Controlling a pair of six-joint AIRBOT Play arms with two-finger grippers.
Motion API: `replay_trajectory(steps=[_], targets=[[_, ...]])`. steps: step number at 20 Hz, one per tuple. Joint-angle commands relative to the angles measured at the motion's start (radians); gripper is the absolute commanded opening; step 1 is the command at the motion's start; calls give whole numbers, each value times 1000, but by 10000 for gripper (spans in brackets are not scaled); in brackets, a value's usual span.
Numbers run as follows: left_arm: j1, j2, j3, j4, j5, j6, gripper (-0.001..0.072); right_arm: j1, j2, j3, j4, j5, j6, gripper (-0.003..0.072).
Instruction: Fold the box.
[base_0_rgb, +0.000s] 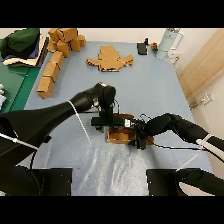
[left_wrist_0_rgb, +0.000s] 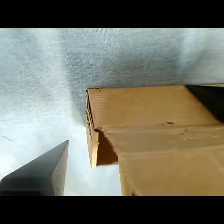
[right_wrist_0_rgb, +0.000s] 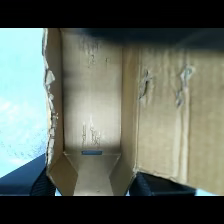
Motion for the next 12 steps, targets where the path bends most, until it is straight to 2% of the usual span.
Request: replay_trajectory(steps=[1, 5, 9, 11, 12], targets=[[113, 0, 17, -184, -47, 105, 461, 0, 1, 0, 0, 0, 0, 547], [235, 0, 17, -372, -94, 283, 461, 0, 1, 0, 0, 0, 0, 547], [356, 0, 17, -333, -225, 425, 460, 0, 1, 0, 0, 0, 0, 547], [402, 0, 16, -270, -224, 532, 459, 0, 1, 0, 0, -1, 0, 547], [416, 0, 16, -225, -206, 615, 351, 0, 1, 0, 0, -1, 0, 547]])
